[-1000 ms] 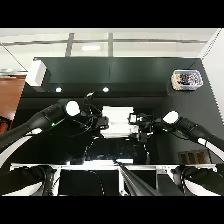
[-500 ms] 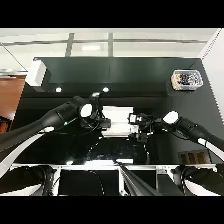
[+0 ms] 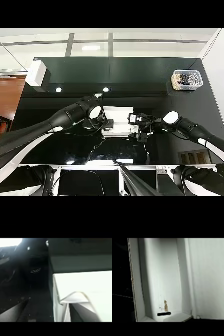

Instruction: Fold the box and place the chain.

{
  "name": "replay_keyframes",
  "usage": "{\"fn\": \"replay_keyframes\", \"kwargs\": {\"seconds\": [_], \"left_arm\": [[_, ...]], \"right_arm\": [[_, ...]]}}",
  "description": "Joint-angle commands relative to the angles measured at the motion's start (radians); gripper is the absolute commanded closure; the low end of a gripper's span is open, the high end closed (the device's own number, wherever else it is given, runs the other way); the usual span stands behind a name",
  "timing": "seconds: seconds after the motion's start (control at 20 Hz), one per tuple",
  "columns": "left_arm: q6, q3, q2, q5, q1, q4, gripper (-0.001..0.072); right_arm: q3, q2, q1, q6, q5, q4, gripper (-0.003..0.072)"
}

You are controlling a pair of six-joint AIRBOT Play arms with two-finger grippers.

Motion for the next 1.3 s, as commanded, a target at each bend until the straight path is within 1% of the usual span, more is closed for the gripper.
{"fn": "replay_keyframes", "kwargs": {"seconds": [0.0,0.25,0.3,0.35,0.4,0.45,0.5,0.55,0.6,0.8,0.85,0.9,0.95,1.0,1.1,1.2,1.25], "left_arm": [[-0.031,0.017,-0.031,-0.01,-0.028,0.013,0.0171],[-0.034,0.039,-0.048,-0.031,-0.045,0.068,0.0173],[-0.034,0.039,-0.048,-0.044,-0.043,0.07,0.0181],[-0.034,0.039,-0.048,-0.048,-0.043,0.071,0.0227],[-0.034,0.039,-0.048,-0.042,-0.043,0.069,0.0228],[-0.034,0.039,-0.048,-0.035,-0.043,0.068,0.0286],[-0.034,0.039,-0.048,-0.019,-0.043,0.066,0.0483],[-0.034,0.039,-0.048,-0.001,-0.044,0.066,0.0643],[-0.034,0.039,-0.048,0.014,-0.044,0.064,0.0686],[-0.034,0.039,-0.048,0.027,-0.043,0.041,0.068],[-0.034,0.039,-0.048,0.029,-0.043,0.039,0.0613],[-0.034,0.039,-0.048,0.029,-0.043,0.04,0.0445],[-0.034,0.039,-0.048,0.024,-0.043,0.04,0.0321],[-0.034,0.039,-0.048,0.024,-0.043,0.04,0.0273],[-0.034,0.039,-0.048,0.032,-0.043,0.048,0.0263],[-0.034,0.039,-0.048,0.034,-0.044,0.073,0.0198],[-0.034,0.039,-0.048,0.034,-0.043,0.072,0.0199]], "right_arm": [[0.0,0.0,0.001,0.0,0.001,0.0,0.0246],[0.0,0.0,0.001,0.0,0.001,0.0,0.0246],[0.0,0.0,0.001,0.0,0.001,0.0,0.0246],[0.0,0.0,0.001,0.0,0.001,0.0,0.0246],[0.0,0.0,0.001,0.0,0.001,0.0,0.0246],[0.0,0.0,0.001,0.0,0.0,0.0,0.0246],[0.0,0.0,0.001,0.0,0.0,0.0,0.0246],[0.0,0.0,0.001,0.0,0.0,0.0,0.0246],[0.0,0.0,0.001,0.0,0.0,0.0,0.0246],[0.0,0.0,0.001,0.0,0.0,0.0,0.0246],[0.0,0.0,0.001,0.0,0.0,0.0,0.0246],[0.0,0.0,0.001,0.0,0.0,0.0,0.0246],[0.0,0.0,0.001,0.0,0.001,0.0,0.0246],[0.0,0.0,0.001,0.0,0.0,0.0,0.0246],[0.0,0.0,0.001,0.0,0.001,0.0,0.0246],[0.0,0.0,0.001,0.0,0.001,0.0,0.0246],[0.0,0.0,0.001,0.0,0.001,0.0,0.0246]]}}
